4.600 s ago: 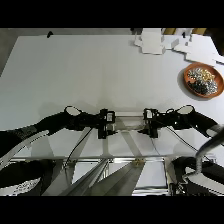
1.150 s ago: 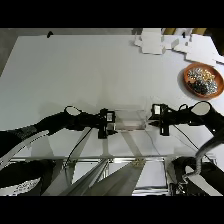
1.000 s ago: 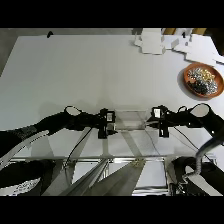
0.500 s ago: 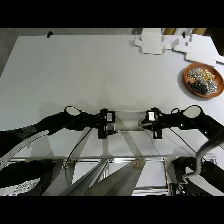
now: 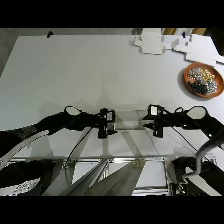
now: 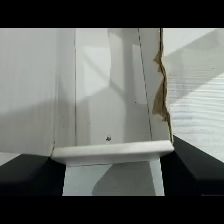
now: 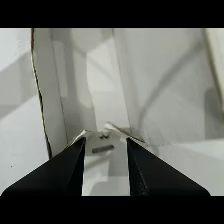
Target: Fold the box and place the chain.
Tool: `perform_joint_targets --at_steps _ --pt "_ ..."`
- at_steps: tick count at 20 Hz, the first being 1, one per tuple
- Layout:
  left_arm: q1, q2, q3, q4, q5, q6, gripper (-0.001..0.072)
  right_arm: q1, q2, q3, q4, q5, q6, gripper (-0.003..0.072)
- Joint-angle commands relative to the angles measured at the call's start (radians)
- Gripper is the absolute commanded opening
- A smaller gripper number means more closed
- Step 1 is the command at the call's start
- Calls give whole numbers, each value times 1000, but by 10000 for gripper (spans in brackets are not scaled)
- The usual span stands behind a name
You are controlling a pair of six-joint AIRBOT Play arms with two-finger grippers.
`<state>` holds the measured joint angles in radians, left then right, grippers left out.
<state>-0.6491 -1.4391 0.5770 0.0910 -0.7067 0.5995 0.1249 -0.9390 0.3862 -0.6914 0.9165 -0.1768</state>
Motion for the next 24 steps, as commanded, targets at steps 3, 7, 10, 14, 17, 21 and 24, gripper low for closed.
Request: perform_joint_targets --at_steps 3,7,10,14,17,21,24 --pt "-1 1 0 3 -1 2 207 -51 234 0 -58 69 333 287" --pt "-1 1 0 3 0 2 207 -151 272 5 -147 -24 664 69" --pt "-1 1 0 3 0 2 207 -214 220 5 -350 -85 1026 12" --pt "-1 1 0 3 0 2 207 -217 75 5 -377 -32 1236 11" --pt "-1 1 0 3 0 2 207 -217 -64 5 -260 44 1225 12" --pt "-1 1 0 3 0 2 207 -217 -161 4 -231 60 1222 12" --pt "-1 1 0 3 -1 2 207 -217 -161 4 -147 78 1178 12"
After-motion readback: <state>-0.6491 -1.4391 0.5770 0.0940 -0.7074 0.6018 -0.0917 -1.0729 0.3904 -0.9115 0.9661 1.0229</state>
